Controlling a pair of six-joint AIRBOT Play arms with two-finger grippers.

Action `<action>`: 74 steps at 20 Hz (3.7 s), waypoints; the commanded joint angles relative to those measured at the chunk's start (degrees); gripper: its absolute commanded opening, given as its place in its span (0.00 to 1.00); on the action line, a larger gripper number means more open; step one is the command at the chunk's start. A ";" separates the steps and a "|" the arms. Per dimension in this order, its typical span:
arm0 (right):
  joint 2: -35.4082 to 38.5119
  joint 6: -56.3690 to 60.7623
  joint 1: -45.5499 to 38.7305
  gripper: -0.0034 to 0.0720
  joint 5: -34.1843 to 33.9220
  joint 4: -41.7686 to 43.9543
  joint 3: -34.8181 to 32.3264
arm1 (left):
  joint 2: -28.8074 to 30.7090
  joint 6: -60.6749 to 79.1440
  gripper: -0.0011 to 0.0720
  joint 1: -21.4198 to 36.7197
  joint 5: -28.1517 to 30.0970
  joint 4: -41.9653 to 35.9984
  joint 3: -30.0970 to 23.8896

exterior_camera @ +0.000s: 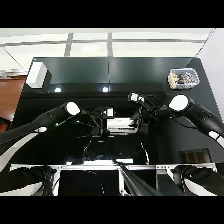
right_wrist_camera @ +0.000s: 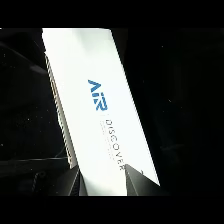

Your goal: Fold the box and place the chain.

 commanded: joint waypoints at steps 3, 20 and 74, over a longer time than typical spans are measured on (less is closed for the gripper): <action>-0.02 0.00 0.02 0.52 -0.17 -0.46 -0.04 | -0.02 0.00 0.64 0.00 0.04 0.00 0.04; -0.11 -0.04 2.64 0.56 -2.60 -0.09 -0.85 | -0.02 0.00 0.64 0.00 0.02 0.00 0.04; -5.95 34.73 -7.82 0.06 -1.81 26.75 -13.86 | -0.02 0.02 0.64 0.00 0.24 0.00 0.04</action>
